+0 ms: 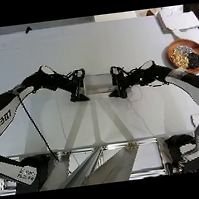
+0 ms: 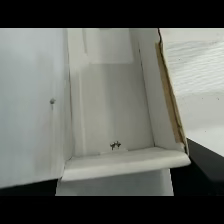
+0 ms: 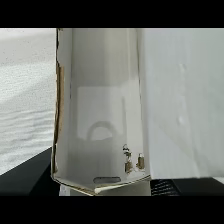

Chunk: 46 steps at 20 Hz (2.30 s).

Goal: Fold the box and place the chain.

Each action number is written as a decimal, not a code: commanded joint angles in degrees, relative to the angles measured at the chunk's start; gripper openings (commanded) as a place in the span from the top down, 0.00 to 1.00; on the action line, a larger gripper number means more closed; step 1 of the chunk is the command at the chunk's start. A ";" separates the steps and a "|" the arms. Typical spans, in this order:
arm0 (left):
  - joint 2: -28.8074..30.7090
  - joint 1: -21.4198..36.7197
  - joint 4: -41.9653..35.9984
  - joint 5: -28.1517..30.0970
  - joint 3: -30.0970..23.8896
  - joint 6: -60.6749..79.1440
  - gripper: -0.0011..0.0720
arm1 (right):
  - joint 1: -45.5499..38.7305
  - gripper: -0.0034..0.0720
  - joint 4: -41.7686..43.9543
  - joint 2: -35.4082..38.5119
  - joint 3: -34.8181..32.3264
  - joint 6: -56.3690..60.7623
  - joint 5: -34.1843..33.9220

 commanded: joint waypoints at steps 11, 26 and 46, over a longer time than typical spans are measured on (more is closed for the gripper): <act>-0.35 -0.46 0.42 0.92 0.02 -0.52 0.61 | 0.02 0.38 -0.02 0.02 -0.02 -0.02 0.02; -0.35 -0.46 0.42 0.92 0.02 -0.52 0.61 | 0.02 0.38 0.24 0.02 -0.02 -0.02 0.20; -0.35 -0.46 0.39 0.92 0.02 -0.52 0.61 | -4.35 0.07 -9.27 5.29 -0.02 3.41 -1.14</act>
